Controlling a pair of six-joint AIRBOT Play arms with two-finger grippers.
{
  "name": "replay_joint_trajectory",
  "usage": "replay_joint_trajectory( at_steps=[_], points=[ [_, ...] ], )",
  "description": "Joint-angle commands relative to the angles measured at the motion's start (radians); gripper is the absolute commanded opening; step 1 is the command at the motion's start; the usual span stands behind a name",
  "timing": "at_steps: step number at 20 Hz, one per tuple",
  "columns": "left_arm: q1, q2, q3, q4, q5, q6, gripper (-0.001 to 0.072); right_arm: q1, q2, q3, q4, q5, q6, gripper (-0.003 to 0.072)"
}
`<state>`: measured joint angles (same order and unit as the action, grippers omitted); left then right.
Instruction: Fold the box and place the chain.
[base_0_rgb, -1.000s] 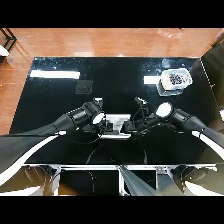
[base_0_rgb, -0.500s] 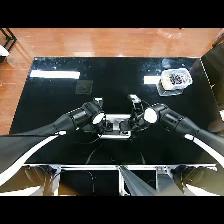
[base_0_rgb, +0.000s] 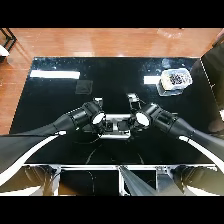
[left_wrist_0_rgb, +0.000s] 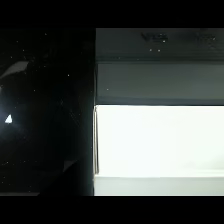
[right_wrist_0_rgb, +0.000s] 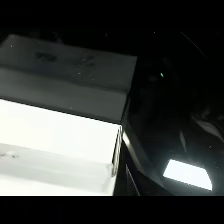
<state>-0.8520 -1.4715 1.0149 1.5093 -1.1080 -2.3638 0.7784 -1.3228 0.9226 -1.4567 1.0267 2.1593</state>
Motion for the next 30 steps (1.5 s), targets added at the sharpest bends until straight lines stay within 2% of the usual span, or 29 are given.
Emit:
replay_joint_trajectory(
  at_steps=[1, 8, 24, 25, 26, 28, 29, 30],
  points=[
    [-0.001, 0.0, 0.001, 0.0, -0.005, 0.001, 0.0022, 0.005, -0.049, 0.055, -0.021, 0.058, 0.046, 0.0332],
    [-0.001, 0.0, 0.001, -0.002, -0.004, 0.002, 0.0022, 0.009, -0.107, 0.064, -0.02, 0.084, 0.082, 0.0332],
    [-0.001, 0.0, 0.001, -0.003, -0.002, 0.001, 0.0023, 0.007, -0.127, 0.064, -0.036, 0.062, 0.097, 0.0295],
    [-0.001, 0.0, 0.001, -0.003, -0.002, 0.001, 0.0023, 0.007, -0.127, 0.064, -0.036, 0.062, 0.097, 0.0284],
    [-0.001, 0.0, 0.001, -0.003, -0.002, 0.001, 0.0023, 0.007, -0.127, 0.064, -0.033, 0.062, 0.088, 0.0124],
    [-0.001, 0.0, 0.001, -0.003, -0.002, 0.001, 0.0023, 0.007, -0.127, 0.064, -0.017, 0.057, 0.087, 0.0115],
    [-0.001, 0.0, 0.001, -0.003, -0.002, 0.001, 0.0023, 0.007, -0.127, 0.064, -0.014, 0.053, 0.085, 0.0026],
    [-0.001, 0.0, 0.001, -0.003, -0.001, 0.001, 0.0023, 0.007, -0.127, 0.064, -0.011, 0.049, 0.085, 0.0025]
  ],
)
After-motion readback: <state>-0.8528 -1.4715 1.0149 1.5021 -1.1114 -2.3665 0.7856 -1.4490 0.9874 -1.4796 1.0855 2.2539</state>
